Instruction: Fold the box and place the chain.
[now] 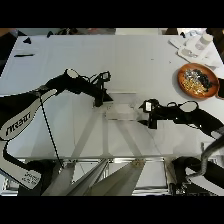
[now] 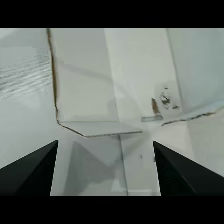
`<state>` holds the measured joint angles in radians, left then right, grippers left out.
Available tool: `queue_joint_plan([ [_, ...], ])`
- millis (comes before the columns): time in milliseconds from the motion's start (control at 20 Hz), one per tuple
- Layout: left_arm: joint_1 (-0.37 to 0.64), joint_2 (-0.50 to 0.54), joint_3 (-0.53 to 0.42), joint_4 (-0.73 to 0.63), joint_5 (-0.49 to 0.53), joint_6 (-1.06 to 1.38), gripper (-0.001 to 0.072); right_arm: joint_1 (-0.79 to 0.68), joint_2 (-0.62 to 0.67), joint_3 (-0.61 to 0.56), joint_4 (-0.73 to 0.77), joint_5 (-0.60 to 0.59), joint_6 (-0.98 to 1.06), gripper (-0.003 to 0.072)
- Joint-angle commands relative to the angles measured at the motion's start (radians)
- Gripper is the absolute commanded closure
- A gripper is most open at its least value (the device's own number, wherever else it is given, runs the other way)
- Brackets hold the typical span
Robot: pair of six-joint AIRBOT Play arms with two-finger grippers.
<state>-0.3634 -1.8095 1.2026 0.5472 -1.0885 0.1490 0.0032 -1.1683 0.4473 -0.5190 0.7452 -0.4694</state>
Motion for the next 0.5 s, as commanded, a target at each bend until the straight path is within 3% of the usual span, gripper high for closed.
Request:
queue_joint_plan([
  [0, 0.0, -0.001, 0.0, 0.0, 0.0, 0.0, 0.0701, 0.028, -0.052, -0.002, 0.085, -0.014, -0.01, 0.0026],
  [200, 0.0, -0.001, 0.0, 0.0, 0.0, 0.0, 0.0701, 0.028, -0.051, -0.002, 0.23, -0.087, -0.01, 0.0026],
  [450, 0.0, -0.001, 0.0, 0.0, 0.0, 0.0, 0.0701, 0.028, -0.052, 0.012, 0.235, -0.11, 0.05, 0.0026],
])
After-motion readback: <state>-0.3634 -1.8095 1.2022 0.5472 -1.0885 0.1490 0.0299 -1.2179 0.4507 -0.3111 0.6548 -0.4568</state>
